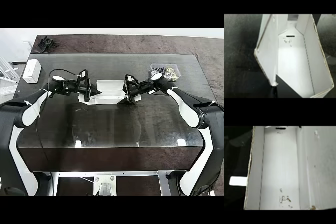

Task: Fold the box and place the chain.

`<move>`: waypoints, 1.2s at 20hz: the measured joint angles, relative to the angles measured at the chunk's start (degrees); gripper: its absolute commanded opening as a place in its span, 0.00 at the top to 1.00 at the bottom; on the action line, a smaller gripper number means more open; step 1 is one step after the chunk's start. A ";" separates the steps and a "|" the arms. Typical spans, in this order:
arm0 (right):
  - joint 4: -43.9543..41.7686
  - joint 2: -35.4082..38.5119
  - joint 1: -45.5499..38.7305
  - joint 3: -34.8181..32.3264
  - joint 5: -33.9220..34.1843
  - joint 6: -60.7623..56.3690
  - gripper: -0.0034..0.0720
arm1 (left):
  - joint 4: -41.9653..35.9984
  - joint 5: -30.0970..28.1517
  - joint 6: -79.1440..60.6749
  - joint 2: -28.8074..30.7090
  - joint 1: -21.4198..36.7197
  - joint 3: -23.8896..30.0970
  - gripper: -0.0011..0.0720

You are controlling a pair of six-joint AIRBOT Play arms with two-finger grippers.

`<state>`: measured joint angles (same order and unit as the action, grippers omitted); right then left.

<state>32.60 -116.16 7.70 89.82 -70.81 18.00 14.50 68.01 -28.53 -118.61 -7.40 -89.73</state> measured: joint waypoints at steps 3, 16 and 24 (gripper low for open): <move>0.42 0.00 0.02 0.00 -0.04 0.00 0.10 | 0.00 0.00 0.02 0.00 0.00 0.00 0.96; 1.42 -0.02 0.07 0.00 0.76 0.13 0.10 | -0.02 -0.04 0.02 0.00 0.00 0.00 0.96; -0.28 -0.04 0.07 0.00 -0.70 0.59 0.00 | -0.02 0.00 0.02 0.00 0.04 0.00 0.96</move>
<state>32.32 -116.20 7.77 89.82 -71.50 18.59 14.48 68.01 -28.51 -118.61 -7.35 -89.73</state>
